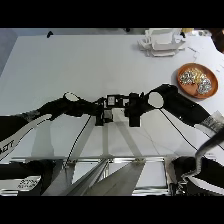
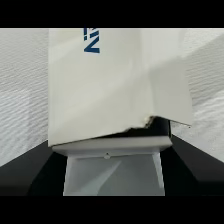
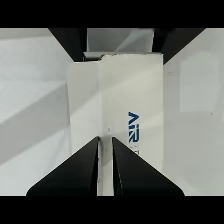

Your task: Fold the box and place the chain.

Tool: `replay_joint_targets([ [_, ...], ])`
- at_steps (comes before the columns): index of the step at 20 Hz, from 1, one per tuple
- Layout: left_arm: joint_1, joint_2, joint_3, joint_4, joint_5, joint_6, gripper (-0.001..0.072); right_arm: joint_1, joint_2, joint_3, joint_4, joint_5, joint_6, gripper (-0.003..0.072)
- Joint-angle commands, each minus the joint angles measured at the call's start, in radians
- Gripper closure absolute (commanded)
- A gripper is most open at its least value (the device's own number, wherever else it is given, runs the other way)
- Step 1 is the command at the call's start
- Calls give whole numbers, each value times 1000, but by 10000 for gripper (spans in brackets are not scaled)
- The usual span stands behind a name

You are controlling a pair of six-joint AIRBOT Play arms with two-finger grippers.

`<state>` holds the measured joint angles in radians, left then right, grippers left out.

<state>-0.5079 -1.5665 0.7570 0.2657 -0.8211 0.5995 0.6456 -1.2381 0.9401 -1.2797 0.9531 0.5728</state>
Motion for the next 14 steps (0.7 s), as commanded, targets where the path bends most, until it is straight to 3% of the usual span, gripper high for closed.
replay_joint_targets([
  [1, -1, 0, 0, 3, -5, 2, 572, -1, 19, 0, -8, -52, 24, 615],
  [14, -1, 0, 0, 3, -5, 2, 572, -2, 24, -52, -5, -145, 52, 643],
])
